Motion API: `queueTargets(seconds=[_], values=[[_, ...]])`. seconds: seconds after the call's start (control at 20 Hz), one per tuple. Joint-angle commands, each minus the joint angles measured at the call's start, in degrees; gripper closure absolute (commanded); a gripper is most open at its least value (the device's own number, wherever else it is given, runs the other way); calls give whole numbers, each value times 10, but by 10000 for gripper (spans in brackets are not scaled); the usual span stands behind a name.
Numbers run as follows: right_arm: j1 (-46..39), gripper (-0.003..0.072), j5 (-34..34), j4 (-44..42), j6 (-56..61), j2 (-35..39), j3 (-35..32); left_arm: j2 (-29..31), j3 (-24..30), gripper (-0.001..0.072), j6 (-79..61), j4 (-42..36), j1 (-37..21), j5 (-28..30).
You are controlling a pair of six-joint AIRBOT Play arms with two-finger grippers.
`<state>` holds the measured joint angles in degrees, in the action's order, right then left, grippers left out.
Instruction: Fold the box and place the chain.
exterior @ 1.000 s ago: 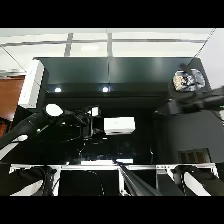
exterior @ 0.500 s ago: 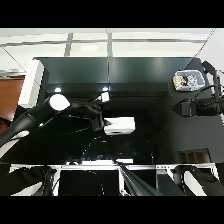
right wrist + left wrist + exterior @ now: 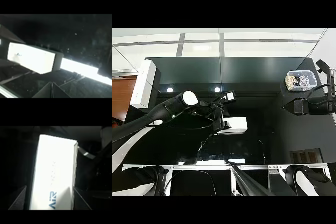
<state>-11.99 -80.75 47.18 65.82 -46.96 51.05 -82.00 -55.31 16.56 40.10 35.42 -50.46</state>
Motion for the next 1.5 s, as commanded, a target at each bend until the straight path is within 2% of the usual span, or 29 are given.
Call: queueTargets(seconds=[0.0,0.35,0.7,1.05,1.1,1.15,1.25,1.3,1.45], values=[[0,668,10,0,0,0,0,-6,-3,-1,2,16,13,-5],[0,667,11,0,0,0,0,-6,-3,-1,0,35,24,1],[0,667,11,0,0,0,0,-8,-2,-2,0,66,46,55],[0,667,19,0,0,0,0,-48,-2,5,2,60,84,110],[0,667,19,0,0,0,0,-44,-2,162,5,60,85,107],[0,668,19,0,0,0,0,-36,-3,404,11,60,84,94],[0,668,19,0,-1,0,0,-9,-3,406,89,80,66,57],[0,668,18,0,-1,0,0,10,-2,406,147,113,49,22],[0,668,20,0,-2,0,0,73,1,406,361,293,-31,-130]])
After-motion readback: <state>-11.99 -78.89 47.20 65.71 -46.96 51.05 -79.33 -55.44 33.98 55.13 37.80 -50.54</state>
